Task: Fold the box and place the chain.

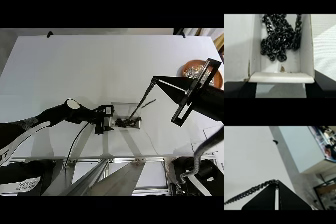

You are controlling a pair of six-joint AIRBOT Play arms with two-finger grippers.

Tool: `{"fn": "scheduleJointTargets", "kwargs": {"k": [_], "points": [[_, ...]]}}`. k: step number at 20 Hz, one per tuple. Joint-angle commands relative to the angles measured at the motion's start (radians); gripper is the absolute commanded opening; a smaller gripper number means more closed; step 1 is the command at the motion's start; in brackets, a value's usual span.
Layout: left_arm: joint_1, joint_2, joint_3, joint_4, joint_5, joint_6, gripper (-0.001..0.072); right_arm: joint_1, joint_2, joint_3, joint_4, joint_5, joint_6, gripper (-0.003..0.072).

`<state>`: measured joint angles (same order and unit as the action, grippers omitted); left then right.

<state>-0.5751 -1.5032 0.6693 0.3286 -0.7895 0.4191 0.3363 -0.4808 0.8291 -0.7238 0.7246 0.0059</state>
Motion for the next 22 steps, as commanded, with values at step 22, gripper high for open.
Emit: {"fn": "scheduleJointTargets", "kwargs": {"k": [22], "points": [[0.0, 0.0, 0.0, 0.0, 0.0, 0.0, 0.0212, 0.0, -0.09, 0.006, 0.073, 0.164, 0.365, 0.0013]]}}
